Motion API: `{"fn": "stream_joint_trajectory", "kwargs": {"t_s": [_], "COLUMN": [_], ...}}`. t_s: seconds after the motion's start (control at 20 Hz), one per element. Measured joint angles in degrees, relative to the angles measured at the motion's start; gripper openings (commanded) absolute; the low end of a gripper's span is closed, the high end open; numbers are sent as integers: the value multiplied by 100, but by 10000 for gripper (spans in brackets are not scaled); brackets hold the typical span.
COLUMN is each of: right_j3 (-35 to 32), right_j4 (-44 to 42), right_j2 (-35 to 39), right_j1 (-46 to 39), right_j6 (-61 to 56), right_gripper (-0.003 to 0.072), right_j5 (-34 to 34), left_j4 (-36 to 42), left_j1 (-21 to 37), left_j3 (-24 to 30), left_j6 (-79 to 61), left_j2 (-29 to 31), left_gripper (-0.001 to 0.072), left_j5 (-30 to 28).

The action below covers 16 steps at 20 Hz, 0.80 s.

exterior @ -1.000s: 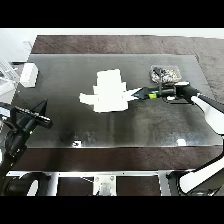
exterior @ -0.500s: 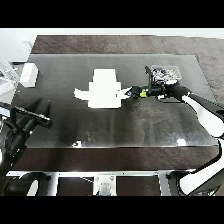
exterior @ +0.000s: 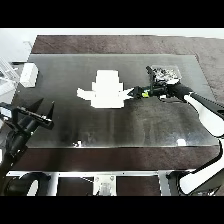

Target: Fold the box and place the chain.

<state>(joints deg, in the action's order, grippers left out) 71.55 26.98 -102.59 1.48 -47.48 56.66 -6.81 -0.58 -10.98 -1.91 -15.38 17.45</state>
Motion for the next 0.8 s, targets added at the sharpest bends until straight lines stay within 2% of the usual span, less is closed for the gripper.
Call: {"fn": "stream_joint_trajectory", "kwargs": {"t_s": [0.2,0.35,0.55,0.8], "right_j3": [129,199,227,234], "right_j4": [151,199,240,260], "right_j2": [0,0,0,0], "right_j1": [-9,-9,-7,-7], "right_j6": [-4,-9,-13,-13], "right_gripper": [3,3,4,4], "right_j5": [59,105,175,199], "left_j4": [72,122,149,160], "left_j1": [0,0,0,-2], "left_j3": [-31,-299,-1152,-2702], "left_j6": [11,33,52,125], "left_j2": [-107,-732,-2317,-4651], "left_gripper": [462,461,461,461], "left_j5": [39,225,769,1390]}}
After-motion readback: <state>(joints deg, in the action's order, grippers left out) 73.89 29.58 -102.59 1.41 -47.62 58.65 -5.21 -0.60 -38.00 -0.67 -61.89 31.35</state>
